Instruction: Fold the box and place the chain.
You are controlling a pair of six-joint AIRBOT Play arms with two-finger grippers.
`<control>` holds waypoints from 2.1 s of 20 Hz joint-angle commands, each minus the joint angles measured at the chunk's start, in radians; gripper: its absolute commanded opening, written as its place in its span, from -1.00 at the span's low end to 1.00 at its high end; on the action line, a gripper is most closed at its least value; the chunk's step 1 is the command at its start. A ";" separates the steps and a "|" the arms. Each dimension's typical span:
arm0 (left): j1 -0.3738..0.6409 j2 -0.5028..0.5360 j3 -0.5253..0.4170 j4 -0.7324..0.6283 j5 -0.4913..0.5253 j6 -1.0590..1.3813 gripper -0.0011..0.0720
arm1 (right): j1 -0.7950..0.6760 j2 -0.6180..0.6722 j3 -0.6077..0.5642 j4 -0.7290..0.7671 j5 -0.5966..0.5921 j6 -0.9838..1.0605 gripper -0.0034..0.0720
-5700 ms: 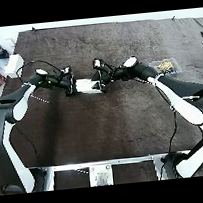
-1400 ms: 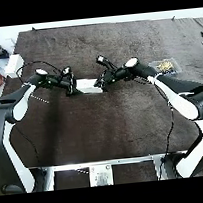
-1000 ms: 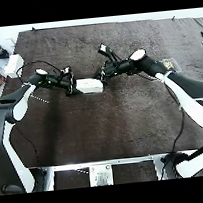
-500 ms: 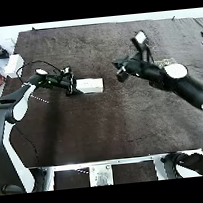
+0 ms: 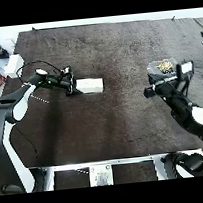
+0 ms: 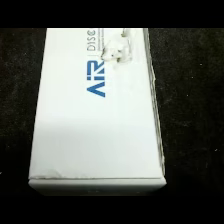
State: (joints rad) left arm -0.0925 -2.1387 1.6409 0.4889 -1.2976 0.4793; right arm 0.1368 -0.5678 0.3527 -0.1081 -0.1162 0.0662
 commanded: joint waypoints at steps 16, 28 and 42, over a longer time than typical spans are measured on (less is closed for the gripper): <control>0.001 0.000 0.000 -0.026 -0.014 0.000 0.13 | 0.000 0.194 -0.141 -0.008 -0.065 0.016 -0.95; 0.179 0.335 0.056 -0.090 0.219 -0.393 -0.95 | 0.000 0.194 -0.141 -0.008 -0.065 0.016 -0.95; 0.890 0.832 -0.716 0.045 0.472 -0.604 -0.95 | 0.000 0.194 -0.141 -0.008 -0.065 0.016 -0.95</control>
State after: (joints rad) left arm 0.7063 -1.3457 1.0569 0.4511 -0.8394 -0.0910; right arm 0.1371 -0.3744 0.2119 -0.1162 -0.1810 0.0822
